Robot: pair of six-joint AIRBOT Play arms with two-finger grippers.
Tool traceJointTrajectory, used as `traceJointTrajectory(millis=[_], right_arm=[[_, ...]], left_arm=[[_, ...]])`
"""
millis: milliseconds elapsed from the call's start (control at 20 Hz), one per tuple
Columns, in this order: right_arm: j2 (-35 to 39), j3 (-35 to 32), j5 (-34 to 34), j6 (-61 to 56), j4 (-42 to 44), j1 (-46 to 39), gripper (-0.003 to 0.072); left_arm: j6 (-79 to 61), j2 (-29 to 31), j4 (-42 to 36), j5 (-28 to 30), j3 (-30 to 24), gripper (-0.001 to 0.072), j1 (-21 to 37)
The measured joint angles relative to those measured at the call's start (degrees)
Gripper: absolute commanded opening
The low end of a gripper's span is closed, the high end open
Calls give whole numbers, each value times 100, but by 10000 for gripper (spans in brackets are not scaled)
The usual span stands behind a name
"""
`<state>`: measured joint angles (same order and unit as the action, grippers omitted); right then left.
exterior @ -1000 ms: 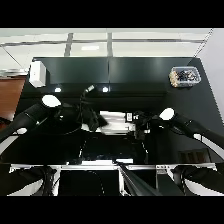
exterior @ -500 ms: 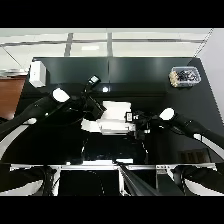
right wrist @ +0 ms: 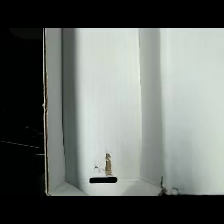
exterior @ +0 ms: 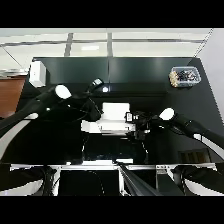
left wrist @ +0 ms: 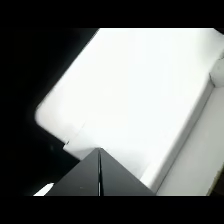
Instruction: Fold the box and place the chain.
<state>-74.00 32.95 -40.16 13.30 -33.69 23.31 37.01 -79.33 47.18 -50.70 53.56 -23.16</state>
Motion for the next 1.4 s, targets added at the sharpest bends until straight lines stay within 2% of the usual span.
traceJointTrajectory(millis=[150, 300, 350, 400, 450, 550, 650, 750, 900, 950, 1150, 1250, 1350, 1400], right_arm=[[0, 0, 2, 0, 2, 0, 74], [0, 0, 4, -2, 4, 0, 74], [0, 0, 7, -2, 4, 0, 74], [0, 0, 7, -2, 4, 0, 74], [0, 0, 7, -2, 4, 0, 74], [0, 0, 9, -2, 4, 0, 74], [0, 0, 9, -4, 4, 0, 74], [0, 0, 9, -4, 7, 0, 74], [0, 0, 11, -4, 7, 0, 74], [0, 0, 11, -4, 7, 0, 74], [0, 0, 11, -4, 7, 0, 74], [0, 0, 11, -4, 9, 0, 74], [0, 0, 13, -4, 9, 0, 74], [0, 0, 11, -4, 9, 0, 74]], left_arm=[[35, 636, 120, -184, -328, 27, 466], [-435, 1078, -319, -391, -920, 47, 990], [-815, 1169, -507, -612, -1075, 265, 1054], [-1182, 1228, -640, -726, -1187, 601, 1056], [-1574, 1270, -699, -743, -1270, 712, 1010], [-2402, 1322, -669, -673, -1377, 712, 807], [-3036, 1344, -275, -365, -1434, 711, 496], [-3388, 1300, 223, -55, -1451, 708, 232], [-3657, 1123, 361, 175, -1467, 665, -46], [-3700, 1038, 293, 221, -1469, 571, -101], [-3812, 815, 37, 214, -1469, 346, -201], [-3818, 774, -44, 214, -1469, 328, -219], [-3836, 750, -136, 201, -1469, 226, -229], [-3838, 743, -199, 199, -1469, 225, -229]])
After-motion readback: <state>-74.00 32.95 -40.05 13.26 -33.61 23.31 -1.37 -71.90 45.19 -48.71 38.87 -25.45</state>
